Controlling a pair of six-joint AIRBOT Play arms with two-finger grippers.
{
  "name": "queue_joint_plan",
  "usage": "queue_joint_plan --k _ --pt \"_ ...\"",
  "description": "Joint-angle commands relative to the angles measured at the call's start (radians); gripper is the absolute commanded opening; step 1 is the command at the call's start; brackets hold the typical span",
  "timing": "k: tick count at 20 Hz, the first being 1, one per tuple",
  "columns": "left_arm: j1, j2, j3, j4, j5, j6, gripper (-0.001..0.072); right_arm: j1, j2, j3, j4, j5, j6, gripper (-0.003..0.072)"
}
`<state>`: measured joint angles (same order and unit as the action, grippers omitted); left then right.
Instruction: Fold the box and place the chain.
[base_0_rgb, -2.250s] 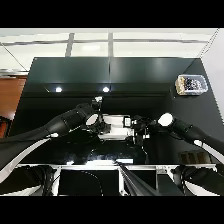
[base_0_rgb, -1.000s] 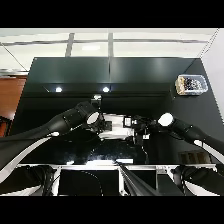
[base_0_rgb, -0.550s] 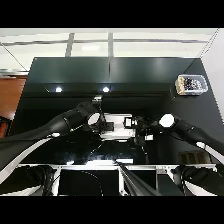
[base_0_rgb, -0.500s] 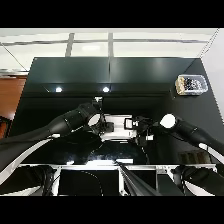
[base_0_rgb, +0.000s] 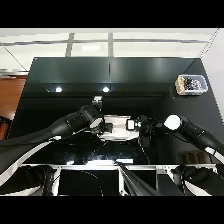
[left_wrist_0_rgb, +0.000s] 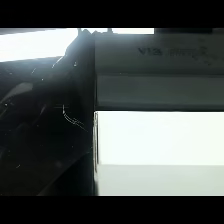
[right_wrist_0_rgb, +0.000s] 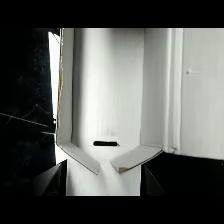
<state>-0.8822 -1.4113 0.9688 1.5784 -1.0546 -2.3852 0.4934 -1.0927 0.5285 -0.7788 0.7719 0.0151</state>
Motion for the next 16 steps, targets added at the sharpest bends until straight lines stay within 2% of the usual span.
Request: queue_joint_plan --k 1,2,3,4,8,11,16 --pt "-0.002 0.000 0.000 0.006 0.011 -0.003 0.0024 0.003 -0.005 0.000 0.032 0.002 0.004 0.0432" --pt "-0.002 0.000 0.000 0.003 0.011 -0.003 0.0024 0.003 -0.008 0.000 0.050 0.002 0.004 0.0415" --pt "-0.002 0.000 0.000 0.002 0.011 -0.003 0.0024 0.003 -0.014 0.000 0.072 -0.003 0.004 0.0253" --pt "-0.001 0.000 0.000 0.002 0.011 -0.003 0.0024 0.003 -0.025 0.000 0.108 -0.012 0.004 0.0171" --pt "-0.002 0.000 0.000 0.002 0.010 -0.003 0.0024 0.053 -0.076 0.000 0.256 -0.106 0.005 0.0170" --pt "-0.001 0.000 0.000 0.002 0.004 -0.003 0.0025 0.098 -0.102 0.000 0.258 -0.163 0.031 0.0169" --pt "-0.001 0.000 0.000 0.003 0.002 -0.002 0.0025 0.093 -0.102 0.000 0.228 -0.159 0.075 0.0184"
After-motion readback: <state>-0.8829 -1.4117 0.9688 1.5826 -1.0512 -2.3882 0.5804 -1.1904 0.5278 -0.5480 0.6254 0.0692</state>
